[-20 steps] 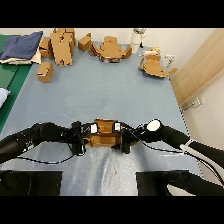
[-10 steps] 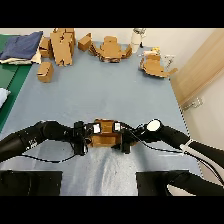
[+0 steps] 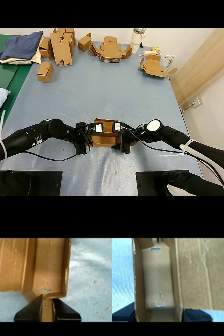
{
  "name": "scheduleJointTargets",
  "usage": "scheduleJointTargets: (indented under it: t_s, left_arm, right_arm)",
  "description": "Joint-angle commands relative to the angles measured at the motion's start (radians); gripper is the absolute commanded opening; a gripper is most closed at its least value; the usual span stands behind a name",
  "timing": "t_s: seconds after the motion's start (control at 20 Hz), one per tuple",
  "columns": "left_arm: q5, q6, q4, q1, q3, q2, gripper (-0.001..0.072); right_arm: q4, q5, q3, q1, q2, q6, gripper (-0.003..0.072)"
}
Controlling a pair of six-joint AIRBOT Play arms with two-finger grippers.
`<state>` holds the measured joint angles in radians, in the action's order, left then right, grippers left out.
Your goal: Fold the box.
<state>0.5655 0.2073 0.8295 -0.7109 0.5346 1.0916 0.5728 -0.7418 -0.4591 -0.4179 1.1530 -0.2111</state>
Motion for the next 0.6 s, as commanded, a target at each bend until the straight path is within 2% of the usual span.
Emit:
scheduleJointTargets:
  t_s: [0.0, 0.25, 0.45, 0.55]
  left_arm:
    - [0.02, -0.006, -0.002, 0.001, 0.018, 0.024, 0.0164]
    - [0.187, 0.082, 0.074, 0.027, 0.019, 0.006, 0.0165]
    - [0.079, 0.083, 0.085, 0.027, 0.019, 0.006, 0.0166]
    - [0.056, 0.082, 0.082, 0.027, 0.028, 0.006, 0.0166]
  right_arm:
    - [0.0, -0.002, -0.001, 0.0, 0.001, 0.0, 0.0578]
    - [0.0, -0.001, -0.001, 0.0, 0.001, 0.0, 0.0578]
    - [0.0, -0.002, -0.001, 0.0, 0.001, 0.0, 0.0578]
    - [0.0, -0.002, -0.001, 0.0, 0.001, 0.0, 0.0578]
